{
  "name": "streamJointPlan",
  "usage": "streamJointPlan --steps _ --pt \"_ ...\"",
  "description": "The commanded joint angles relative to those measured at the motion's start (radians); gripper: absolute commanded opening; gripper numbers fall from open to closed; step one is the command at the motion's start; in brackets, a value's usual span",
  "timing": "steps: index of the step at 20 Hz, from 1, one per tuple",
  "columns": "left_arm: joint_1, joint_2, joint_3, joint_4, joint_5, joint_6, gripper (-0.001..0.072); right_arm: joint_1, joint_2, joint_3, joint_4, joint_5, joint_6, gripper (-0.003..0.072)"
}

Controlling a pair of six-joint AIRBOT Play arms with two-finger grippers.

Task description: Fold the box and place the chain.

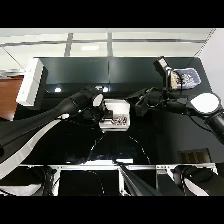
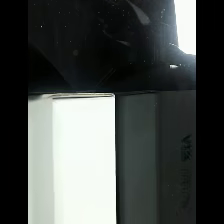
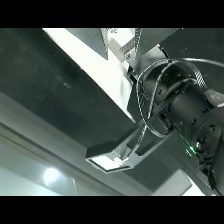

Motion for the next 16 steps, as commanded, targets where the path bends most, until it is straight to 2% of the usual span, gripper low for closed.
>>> streamJointPlan --steps 1,7,10,13,14,15,16 --pt "-0.001 0.000 0.000 0.000 0.000 0.000 0.0031 -0.020 0.003 0.005 -0.023 -0.005 0.003 0.0213" --pt "-0.001 0.000 0.000 0.000 0.003 0.000 0.0031 -0.207 0.015 0.042 -0.139 0.160 0.003 0.0211" --pt "0.000 -0.001 0.000 0.006 0.017 0.001 0.0032 -0.237 0.015 0.042 -0.188 0.235 0.007 0.0211" --pt "0.000 -0.001 0.003 -0.032 0.084 -0.019 0.0040 -0.237 0.015 0.042 -0.191 0.286 0.011 0.0211" --pt "-0.001 0.000 0.011 -0.040 0.083 -0.057 0.0200 -0.237 0.015 0.042 -0.191 0.298 0.012 0.0211" --pt "-0.005 0.006 0.020 -0.040 0.082 -0.056 0.0416 -0.237 0.015 0.042 -0.191 0.309 0.014 0.0211" --pt "-0.008 0.021 0.027 -0.027 0.083 -0.056 0.0520 -0.237 0.015 0.042 -0.191 0.316 0.014 0.0211"
